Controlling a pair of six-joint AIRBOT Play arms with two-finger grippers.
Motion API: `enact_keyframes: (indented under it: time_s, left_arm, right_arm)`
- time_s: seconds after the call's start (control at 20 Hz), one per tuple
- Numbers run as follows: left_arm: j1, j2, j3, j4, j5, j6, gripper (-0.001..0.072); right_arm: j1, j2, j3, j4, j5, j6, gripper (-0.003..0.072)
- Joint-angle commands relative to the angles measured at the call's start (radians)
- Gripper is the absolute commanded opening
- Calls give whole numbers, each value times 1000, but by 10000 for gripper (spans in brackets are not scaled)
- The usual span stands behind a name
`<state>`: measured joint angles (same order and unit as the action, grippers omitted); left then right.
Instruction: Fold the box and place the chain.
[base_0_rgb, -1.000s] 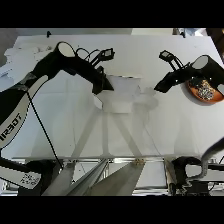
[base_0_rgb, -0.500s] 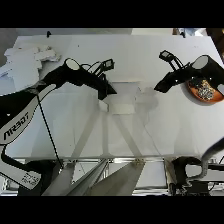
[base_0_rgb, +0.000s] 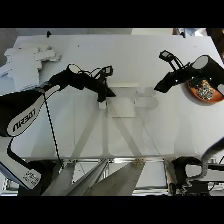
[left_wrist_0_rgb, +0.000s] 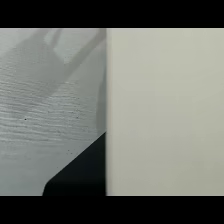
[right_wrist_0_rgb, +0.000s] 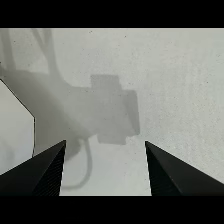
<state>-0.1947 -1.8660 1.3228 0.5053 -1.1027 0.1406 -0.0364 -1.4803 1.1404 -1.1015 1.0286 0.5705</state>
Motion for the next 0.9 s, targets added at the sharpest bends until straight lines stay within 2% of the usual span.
enact_keyframes:
  time_s: [0.0,0.2,0.5,0.85]
  left_arm:
    - [2,-24,0,-45,-2,81,1]
    - [2,-24,0,-143,-26,217,1]
    - [2,-26,0,-10,0,223,2]
    - [2,-40,0,33,11,185,2]
  right_arm:
    - [0,1,0,0,0,0,542]
    - [0,1,0,0,0,0,542]
    - [0,1,0,0,0,0,542]
    - [0,1,0,0,0,0,542]
